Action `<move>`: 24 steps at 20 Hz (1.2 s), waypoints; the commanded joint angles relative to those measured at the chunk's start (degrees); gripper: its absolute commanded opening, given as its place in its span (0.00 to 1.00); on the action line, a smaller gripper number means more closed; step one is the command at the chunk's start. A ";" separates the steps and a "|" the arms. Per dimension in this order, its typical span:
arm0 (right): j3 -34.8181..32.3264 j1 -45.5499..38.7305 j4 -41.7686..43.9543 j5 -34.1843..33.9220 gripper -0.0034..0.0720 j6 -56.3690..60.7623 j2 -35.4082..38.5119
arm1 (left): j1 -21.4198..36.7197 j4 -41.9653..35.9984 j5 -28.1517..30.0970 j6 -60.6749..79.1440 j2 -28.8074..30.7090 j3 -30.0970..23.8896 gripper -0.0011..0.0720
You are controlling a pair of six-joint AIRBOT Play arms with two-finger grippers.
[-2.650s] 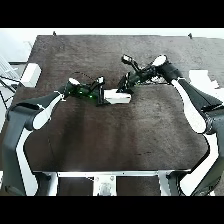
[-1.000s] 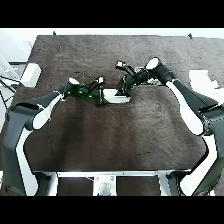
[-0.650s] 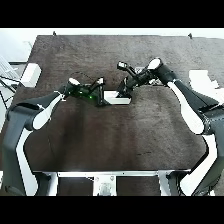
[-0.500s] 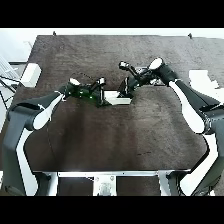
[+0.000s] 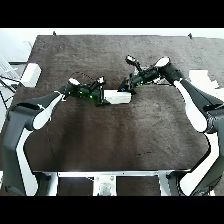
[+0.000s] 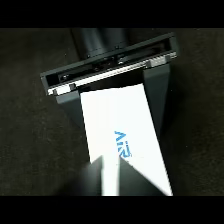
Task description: Fold the box and place the chain.
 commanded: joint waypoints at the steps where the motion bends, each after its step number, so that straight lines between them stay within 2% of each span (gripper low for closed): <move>1: -1.95 -0.37 0.81 -0.74 0.06 -0.20 -0.37 | 0.02 0.07 -0.11 0.09 -0.02 0.04 0.49; 6: -7.23 0.26 -0.85 -3.28 0.05 -0.20 -2.23 | 0.02 0.07 -0.11 0.09 -0.02 0.04 0.49; 13: -7.26 0.31 -1.27 -3.91 0.05 -0.20 -1.79 | 0.02 0.07 -0.11 0.09 -0.02 0.04 0.49; 15: -6.71 -0.22 2.10 -2.21 0.05 -0.33 0.42 | 0.02 0.07 -0.11 0.09 -0.02 0.04 0.49; 17: -6.71 -1.11 5.55 -2.01 0.05 -0.39 5.27 | 0.02 0.07 -0.11 0.09 -0.02 0.04 0.49; 20: -8.00 -2.86 5.51 -2.08 0.05 2.56 15.50 | 0.02 0.07 -0.11 0.09 -0.02 0.04 0.49; 22: -11.52 -5.09 5.49 -2.25 0.05 5.31 23.52 | 0.02 0.07 -0.11 0.09 0.00 0.04 0.49; 24: -19.50 -8.37 5.46 -5.60 0.05 6.67 32.61 | 0.02 0.07 -0.17 0.09 -0.02 0.04 0.49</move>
